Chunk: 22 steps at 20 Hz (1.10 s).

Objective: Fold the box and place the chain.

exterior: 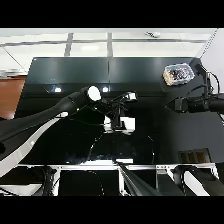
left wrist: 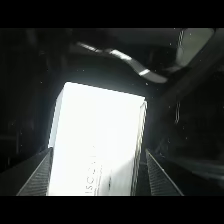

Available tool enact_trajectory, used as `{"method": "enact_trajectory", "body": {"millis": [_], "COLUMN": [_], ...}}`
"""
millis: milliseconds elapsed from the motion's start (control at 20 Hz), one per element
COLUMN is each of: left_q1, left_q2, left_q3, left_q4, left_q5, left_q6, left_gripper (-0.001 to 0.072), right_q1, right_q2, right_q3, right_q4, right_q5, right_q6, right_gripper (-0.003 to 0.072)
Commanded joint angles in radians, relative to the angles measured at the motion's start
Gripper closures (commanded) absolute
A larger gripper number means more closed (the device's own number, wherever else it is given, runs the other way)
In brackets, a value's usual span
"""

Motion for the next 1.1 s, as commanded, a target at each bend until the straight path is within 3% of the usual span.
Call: {"method": "enact_trajectory", "body": {"millis": [0,300,450,550,600,750,850,950,1050], "left_q1": [-0.002,-0.052,-0.103,-0.117,-0.106,0.021,0.16,0.332,0.497], "left_q2": [-0.002,-0.004,-0.004,-0.004,0.002,0.044,0.083,0.112,0.111], "left_q3": [0.027,0.046,0.07,0.136,0.177,0.297,0.376,0.458,0.522], "left_q4": [0.077,0.325,0.443,0.539,0.597,0.652,0.652,0.678,0.699], "left_q5": [-0.057,-0.054,-0.06,-0.142,-0.198,-0.391,-0.452,-0.459,-0.391], "left_q6": [-0.01,-0.131,-0.292,-0.405,-0.467,-0.507,-0.585,-0.661,-0.754], "left_gripper": [-0.0004,0.0007,0.0183,0.0357,0.0377,0.0425,0.0422,0.0421,0.0422], "right_q1": [0.0,0.0,0.0,0.0,0.0,0.0,0.0,0.0,0.0], "right_q2": [0.001,0.001,0.001,0.001,0.001,0.001,0.001,0.001,0.001], "right_q3": [0.0,0.0,0.0,0.0,0.0,0.0,0.0,0.0,0.0], "right_q4": [-0.001,-0.001,-0.001,-0.002,-0.001,-0.001,-0.001,-0.001,-0.001], "right_q5": [-0.008,-0.009,-0.013,-0.016,-0.016,-0.013,-0.014,-0.018,-0.027], "right_q6": [0.0,0.0,0.0,0.0,0.0,0.0,0.0,0.0,0.001], "right_gripper": [0.0666,0.0667,0.0667,0.0667,0.0667,0.0667,0.0667,0.0666,0.0667]}}
